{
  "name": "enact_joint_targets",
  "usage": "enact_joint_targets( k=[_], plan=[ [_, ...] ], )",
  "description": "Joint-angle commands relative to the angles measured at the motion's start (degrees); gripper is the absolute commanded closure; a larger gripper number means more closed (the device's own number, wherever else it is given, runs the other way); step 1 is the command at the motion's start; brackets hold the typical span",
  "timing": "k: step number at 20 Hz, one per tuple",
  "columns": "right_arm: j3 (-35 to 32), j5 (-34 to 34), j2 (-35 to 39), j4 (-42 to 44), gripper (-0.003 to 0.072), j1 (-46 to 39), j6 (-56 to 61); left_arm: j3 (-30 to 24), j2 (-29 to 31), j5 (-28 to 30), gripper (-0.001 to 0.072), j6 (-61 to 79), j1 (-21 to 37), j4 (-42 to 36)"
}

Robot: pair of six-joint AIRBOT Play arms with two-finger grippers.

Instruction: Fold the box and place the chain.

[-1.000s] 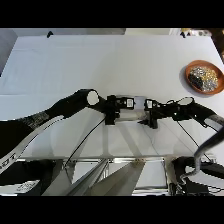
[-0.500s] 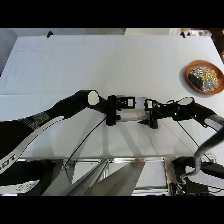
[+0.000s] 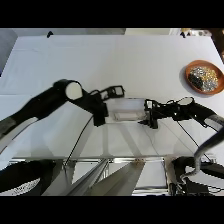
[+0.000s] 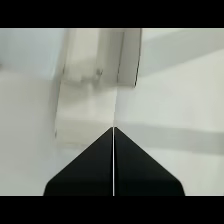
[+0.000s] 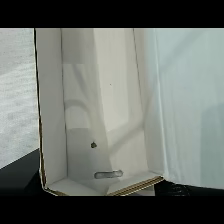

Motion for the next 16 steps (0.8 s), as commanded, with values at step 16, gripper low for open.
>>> enact_joint_targets(
  k=[16],
  plan=[
    [-0.04, 0.02, -0.04, 0.07, 0.0391, 0.02, 0.07, -10.56, -11.54, 8.37, 0.0704, -28.24, 9.38, -18.86]
  ],
)
